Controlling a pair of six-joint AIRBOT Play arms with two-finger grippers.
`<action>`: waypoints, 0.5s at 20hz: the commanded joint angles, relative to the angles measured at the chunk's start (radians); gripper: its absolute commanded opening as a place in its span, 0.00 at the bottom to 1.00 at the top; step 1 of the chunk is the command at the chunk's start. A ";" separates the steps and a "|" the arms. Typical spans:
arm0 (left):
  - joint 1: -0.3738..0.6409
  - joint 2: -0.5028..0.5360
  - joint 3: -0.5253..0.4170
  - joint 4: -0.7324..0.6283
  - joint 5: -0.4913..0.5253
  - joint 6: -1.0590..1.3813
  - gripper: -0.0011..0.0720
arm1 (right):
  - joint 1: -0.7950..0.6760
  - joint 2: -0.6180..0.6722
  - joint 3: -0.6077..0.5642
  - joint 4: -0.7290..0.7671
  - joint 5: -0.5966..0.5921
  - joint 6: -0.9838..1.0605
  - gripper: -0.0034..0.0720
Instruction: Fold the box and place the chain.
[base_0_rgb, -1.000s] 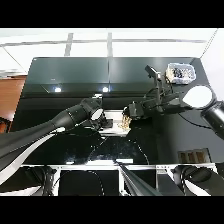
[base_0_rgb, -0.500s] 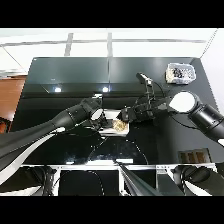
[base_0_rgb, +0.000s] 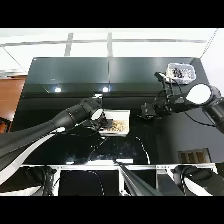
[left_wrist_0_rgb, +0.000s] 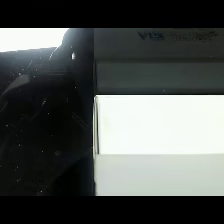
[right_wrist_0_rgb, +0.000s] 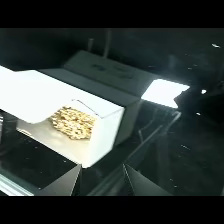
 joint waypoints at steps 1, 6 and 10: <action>0.000 0.002 0.028 0.000 -0.058 0.006 0.22 | 0.005 0.002 0.000 -0.041 0.019 -0.010 0.46; -0.030 0.104 0.082 0.139 -0.159 0.018 0.87 | 0.034 0.002 0.000 -0.061 0.018 -0.011 0.46; -0.064 0.324 0.013 0.338 -0.246 0.093 0.87 | 0.034 0.002 0.000 -0.067 0.016 -0.011 0.46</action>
